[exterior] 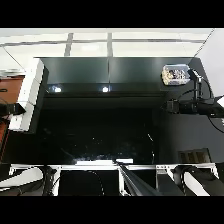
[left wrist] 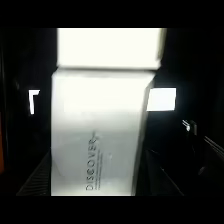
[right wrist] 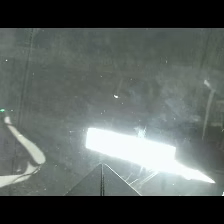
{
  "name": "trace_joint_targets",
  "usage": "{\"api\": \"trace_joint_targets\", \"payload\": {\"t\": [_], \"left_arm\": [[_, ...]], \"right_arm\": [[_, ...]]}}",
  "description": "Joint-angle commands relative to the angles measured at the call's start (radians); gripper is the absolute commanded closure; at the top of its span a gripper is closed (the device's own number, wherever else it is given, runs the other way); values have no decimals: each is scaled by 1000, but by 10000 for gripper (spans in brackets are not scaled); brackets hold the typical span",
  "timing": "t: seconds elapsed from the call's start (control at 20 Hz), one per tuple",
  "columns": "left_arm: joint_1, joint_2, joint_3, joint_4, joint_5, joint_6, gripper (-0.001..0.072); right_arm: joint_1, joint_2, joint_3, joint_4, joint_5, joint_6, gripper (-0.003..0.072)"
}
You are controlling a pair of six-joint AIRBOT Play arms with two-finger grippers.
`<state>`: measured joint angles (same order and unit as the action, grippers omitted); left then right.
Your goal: Fold the box and place the chain.
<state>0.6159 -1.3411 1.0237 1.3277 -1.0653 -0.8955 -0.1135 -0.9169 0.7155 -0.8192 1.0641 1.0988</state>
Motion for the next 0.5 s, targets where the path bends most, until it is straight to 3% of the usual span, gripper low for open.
{"api": "trace_joint_targets", "payload": {"t": [0.0, 0.15, 0.2, 0.3, 0.45], "left_arm": [[-56, 5, 106, -5, -26, -109, -3], [-117, 31, 274, -35, -110, -390, 2], [-140, 40, 310, -63, -142, -465, 88], [-196, 64, 340, -142, -224, -518, 688], [-336, 142, 256, -156, -236, -524, 684]], "right_arm": [[5, 0, 0, 32, 17, 24, 674], [75, 0, 2, 127, -64, 25, 675], [111, 0, 6, 143, -93, 42, 674], [185, 0, 11, 134, -129, 103, 675], [232, 0, 11, -56, -130, 102, 675]]}}
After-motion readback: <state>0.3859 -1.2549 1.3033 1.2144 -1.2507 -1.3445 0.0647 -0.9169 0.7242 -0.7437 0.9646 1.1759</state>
